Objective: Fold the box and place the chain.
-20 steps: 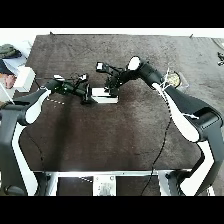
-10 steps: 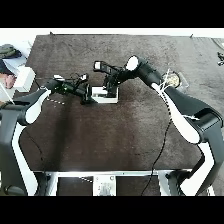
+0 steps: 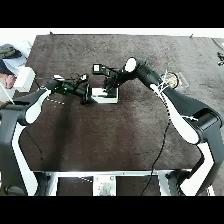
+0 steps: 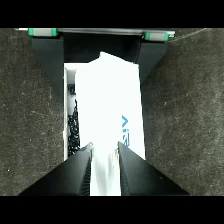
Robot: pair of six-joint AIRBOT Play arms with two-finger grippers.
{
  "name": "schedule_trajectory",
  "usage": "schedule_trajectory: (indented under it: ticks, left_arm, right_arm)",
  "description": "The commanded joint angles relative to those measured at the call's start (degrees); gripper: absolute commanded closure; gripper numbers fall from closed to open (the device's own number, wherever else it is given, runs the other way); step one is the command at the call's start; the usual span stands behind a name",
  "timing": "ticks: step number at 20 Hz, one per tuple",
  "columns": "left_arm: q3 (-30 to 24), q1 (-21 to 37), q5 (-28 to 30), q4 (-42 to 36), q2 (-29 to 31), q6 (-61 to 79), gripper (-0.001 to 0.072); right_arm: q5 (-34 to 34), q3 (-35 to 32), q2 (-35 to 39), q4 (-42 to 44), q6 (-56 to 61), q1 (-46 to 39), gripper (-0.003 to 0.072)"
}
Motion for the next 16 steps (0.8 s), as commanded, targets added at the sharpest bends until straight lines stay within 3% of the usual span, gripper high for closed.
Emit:
schedule_trajectory:
  ticks: [1, 16]
  left_arm:
    - [0.04, -0.02, 0.02, 0.00, 0.04, 0.00, 0.0467]
    - [0.04, -0.02, 0.02, 0.02, 0.04, 0.00, 0.0467]
  right_arm:
    - [0.85, -1.05, -0.02, -0.09, 0.09, 0.07, 0.0476]
    - [0.37, -3.45, 2.36, 4.46, -0.17, -0.59, 0.0449]
